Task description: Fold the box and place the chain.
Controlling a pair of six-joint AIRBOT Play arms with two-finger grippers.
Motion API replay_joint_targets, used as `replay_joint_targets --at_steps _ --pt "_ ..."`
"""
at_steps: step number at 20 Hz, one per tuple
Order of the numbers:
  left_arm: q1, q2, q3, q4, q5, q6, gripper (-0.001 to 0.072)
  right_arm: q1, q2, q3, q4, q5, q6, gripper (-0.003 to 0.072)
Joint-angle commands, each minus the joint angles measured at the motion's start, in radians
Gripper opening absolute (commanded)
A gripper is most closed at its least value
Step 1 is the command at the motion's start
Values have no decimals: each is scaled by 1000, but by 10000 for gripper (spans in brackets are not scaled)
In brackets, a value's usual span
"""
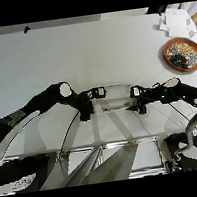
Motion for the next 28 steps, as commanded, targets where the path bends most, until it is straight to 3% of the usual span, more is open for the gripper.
replay_joint_targets --at_steps 1,2,12,16,18,28 --pt "1 -14 -1 3 37 3 116 0 0 0 0 0 0 417" --pt "1 -14 -1 3 45 3 163 0 0 0 0 0 0 417" --pt "1 94 0 5 52 29 163 0 0 0 0 0 0 417" --pt "1 85 0 7 80 76 165 0 0 0 0 0 0 417" --pt "1 76 0 2 109 156 231 0 0 0 0 0 0 417" --pt "-40 30 0 -72 187 249 229 0 0 0 0 0 0 417"
